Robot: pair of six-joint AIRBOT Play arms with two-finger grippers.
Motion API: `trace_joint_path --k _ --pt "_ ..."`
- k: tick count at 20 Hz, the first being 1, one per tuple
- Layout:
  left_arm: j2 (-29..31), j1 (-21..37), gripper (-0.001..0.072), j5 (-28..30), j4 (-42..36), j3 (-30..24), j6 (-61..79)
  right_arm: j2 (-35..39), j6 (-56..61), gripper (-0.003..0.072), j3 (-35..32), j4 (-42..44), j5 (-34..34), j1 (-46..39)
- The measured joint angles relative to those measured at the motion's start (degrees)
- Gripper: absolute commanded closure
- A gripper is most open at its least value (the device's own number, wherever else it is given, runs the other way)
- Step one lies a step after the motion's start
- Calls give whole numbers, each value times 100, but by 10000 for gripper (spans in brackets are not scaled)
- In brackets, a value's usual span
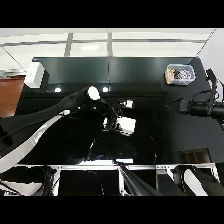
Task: Fold the box and place the chain.
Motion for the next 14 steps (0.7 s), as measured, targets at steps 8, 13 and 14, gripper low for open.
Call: trace_joint_path --k 8,13,14 --pt "87 190 434 -131 929 382 -1917 0 2 675 0 -4 -11 0" --pt "660 1591 434 -686 2422 538 -3980 0 2 675 0 -9 -22 0" --pt "782 2009 434 -815 2710 544 -4387 0 2 675 0 -9 -31 0"
